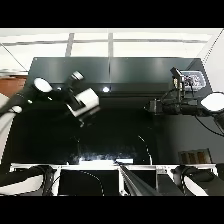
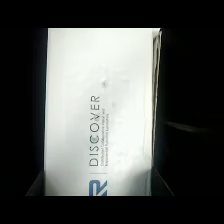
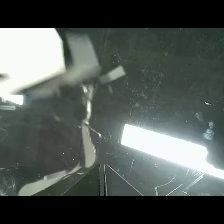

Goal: Fold the box and place the chain.

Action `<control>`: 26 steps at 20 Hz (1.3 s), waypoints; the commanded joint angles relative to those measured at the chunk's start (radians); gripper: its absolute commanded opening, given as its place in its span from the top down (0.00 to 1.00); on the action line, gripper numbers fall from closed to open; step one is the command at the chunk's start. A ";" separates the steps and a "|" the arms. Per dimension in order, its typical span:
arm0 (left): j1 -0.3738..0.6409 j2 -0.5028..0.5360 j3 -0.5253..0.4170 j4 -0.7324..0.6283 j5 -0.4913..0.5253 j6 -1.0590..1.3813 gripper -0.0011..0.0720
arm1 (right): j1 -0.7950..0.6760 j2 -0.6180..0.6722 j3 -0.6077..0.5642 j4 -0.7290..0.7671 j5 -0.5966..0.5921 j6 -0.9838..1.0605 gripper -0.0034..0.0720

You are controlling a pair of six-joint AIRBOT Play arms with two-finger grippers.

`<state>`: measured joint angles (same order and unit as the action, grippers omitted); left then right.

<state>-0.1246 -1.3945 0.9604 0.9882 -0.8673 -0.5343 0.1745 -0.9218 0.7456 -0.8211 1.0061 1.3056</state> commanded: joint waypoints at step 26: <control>0.507 -0.487 1.111 0.297 -0.400 -0.634 0.02 | 0.000 0.001 0.001 0.023 -0.046 0.122 0.90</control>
<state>0.3687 -1.9770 2.0560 1.1873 -1.0954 -1.0286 0.1745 -0.9218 0.7456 -0.7994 0.9745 1.4326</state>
